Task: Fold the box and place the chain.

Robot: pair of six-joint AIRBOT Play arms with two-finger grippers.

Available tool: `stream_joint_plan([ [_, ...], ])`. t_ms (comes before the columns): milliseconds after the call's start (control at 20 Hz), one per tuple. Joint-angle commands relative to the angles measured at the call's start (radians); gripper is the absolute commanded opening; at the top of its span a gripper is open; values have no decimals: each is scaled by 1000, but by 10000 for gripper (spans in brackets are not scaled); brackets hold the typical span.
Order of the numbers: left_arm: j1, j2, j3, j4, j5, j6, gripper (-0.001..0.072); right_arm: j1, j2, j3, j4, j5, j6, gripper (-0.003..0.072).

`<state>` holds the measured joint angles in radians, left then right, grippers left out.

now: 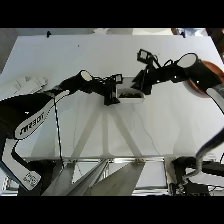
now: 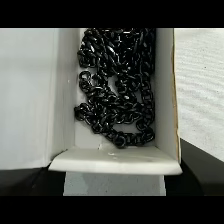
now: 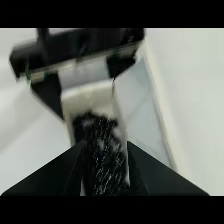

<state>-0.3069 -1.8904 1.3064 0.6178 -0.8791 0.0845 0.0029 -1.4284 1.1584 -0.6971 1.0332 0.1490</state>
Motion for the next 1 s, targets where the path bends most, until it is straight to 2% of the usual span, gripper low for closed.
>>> stream_joint_plan([
  [0,0,1,0,0,0,0,214,-16,-14,80,126,-109,111,288],
  [150,0,1,0,0,0,0,214,-32,-117,251,-5,-112,361,291],
  [250,0,1,0,0,0,0,214,-37,-226,389,-145,-18,520,294],
  [350,0,1,0,0,0,0,214,-36,-319,489,-211,120,578,310],
  [550,0,1,0,0,0,0,214,-25,-368,509,-233,387,493,285],
  [800,0,1,0,0,0,0,214,-12,-353,509,-212,477,470,285],
  [950,0,1,0,0,0,0,214,6,-321,509,-211,467,436,285],
])
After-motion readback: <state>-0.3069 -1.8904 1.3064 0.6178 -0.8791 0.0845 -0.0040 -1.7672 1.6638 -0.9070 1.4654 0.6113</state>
